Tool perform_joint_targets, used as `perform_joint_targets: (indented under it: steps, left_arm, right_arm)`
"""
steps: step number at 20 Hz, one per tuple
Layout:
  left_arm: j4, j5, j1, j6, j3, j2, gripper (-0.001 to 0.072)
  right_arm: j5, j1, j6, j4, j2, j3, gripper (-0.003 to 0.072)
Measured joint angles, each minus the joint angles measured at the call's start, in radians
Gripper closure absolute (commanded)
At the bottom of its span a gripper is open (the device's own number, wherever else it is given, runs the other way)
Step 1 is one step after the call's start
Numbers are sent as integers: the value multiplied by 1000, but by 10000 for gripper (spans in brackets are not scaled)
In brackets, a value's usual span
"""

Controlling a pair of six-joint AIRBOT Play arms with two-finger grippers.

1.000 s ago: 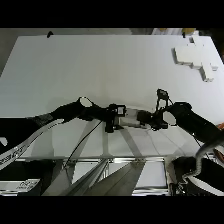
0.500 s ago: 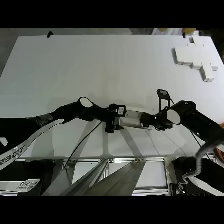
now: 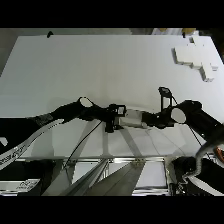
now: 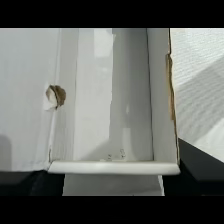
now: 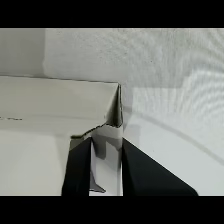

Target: Fold the box and place the chain.

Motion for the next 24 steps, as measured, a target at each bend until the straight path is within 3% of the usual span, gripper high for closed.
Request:
perform_joint_targets:
  steps: [2,5,7,8,13,22,24]
  left_arm:
    - [1,0,0,0,0,0,320]
    - [2,1,0,-1,0,0,320]
    - [2,1,1,-1,0,0,320]
    - [2,1,1,-1,0,0,320]
    - [-1,1,0,0,0,0,320]
    - [-3,-2,0,1,0,0,320]
    - [-1,-2,0,1,0,0,320]
  right_arm:
    - [-8,11,-3,1,-5,0,671]
    - [-20,27,-2,1,-9,-1,671]
    - [-29,32,5,4,-10,-1,550]
    - [-36,34,10,8,-10,-1,527]
    - [-47,37,60,-1,-27,0,508]
    - [-44,38,99,-51,-111,4,538]
    - [-45,38,100,-59,-123,5,612]
